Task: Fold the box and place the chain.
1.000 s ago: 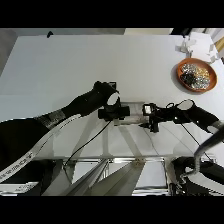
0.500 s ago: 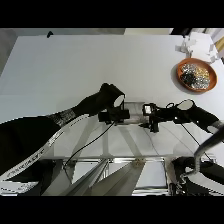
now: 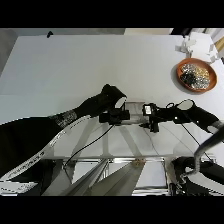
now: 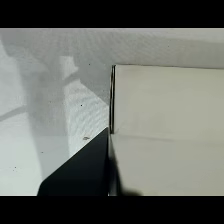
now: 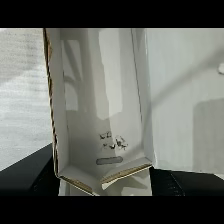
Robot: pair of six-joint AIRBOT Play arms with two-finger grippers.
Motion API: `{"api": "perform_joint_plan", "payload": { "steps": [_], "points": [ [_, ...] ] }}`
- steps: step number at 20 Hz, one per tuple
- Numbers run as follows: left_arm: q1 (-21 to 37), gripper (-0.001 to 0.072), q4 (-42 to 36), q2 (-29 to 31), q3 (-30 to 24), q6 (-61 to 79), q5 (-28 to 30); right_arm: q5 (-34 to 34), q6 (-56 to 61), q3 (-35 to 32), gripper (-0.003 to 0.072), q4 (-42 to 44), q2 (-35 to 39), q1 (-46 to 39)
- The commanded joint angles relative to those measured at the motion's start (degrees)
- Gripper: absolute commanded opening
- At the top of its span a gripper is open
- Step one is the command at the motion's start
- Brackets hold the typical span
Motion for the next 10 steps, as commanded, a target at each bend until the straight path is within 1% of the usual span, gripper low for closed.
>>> {"api": "perform_joint_plan", "payload": {
  "steps": [1,3,5,10],
  "points": [
    [-0.3,0.0001,-0.1,-0.2,0.0,-1.4,1.3,0.0,0.2,0.0,0.0412,0.0,0.0,0.0],
    [-0.3,0.0013,-0.1,-0.2,0.0,-1.4,1.3,0.0,0.2,0.0,0.0412,0.0,0.0,0.0],
    [-0.3,0.0088,0.2,-0.2,0.0,-1.4,1.3,0.0,0.2,0.0,0.0412,0.0,0.0,0.0],
    [-0.3,0.0088,1.4,-0.2,0.0,-1.4,1.3,0.0,0.2,0.0,0.0412,0.0,0.0,0.0]
  ]
}}
